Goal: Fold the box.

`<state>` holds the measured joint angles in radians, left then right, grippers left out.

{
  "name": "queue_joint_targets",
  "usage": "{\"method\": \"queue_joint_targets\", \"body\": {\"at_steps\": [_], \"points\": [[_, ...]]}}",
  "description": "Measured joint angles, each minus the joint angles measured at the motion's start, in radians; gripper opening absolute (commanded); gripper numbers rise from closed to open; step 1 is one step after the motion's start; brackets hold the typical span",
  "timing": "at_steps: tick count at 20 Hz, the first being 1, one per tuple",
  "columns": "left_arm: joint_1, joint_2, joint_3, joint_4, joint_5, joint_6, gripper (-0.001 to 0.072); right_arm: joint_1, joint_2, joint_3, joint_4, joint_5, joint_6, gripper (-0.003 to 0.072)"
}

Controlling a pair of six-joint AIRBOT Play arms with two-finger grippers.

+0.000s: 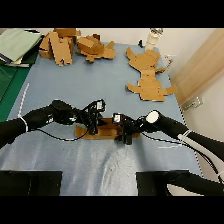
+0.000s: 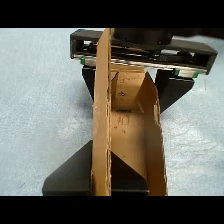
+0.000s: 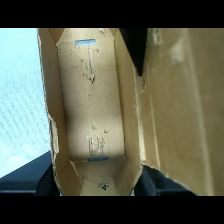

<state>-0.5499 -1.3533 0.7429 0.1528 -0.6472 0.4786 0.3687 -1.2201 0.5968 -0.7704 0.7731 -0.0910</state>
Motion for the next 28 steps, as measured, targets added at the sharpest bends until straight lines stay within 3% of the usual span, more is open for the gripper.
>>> {"method": "queue_joint_targets", "body": {"at_steps": [16,17,18,28], "points": [[0.000,0.000,0.000,0.000,-0.017,-0.001,0.0020,0.000,0.000,0.000,0.000,0.004,0.000,0.0543],[0.001,0.000,0.000,0.000,-0.017,-0.001,0.0277,0.000,0.000,0.000,0.000,0.004,0.000,0.0543],[0.001,0.000,0.000,0.002,-0.012,-0.002,0.0421,0.000,0.000,0.000,0.000,0.005,0.000,0.0543],[0.032,0.057,0.002,0.026,0.016,-0.115,0.0425,0.000,0.000,0.000,-0.001,0.005,0.000,0.0543]]}}
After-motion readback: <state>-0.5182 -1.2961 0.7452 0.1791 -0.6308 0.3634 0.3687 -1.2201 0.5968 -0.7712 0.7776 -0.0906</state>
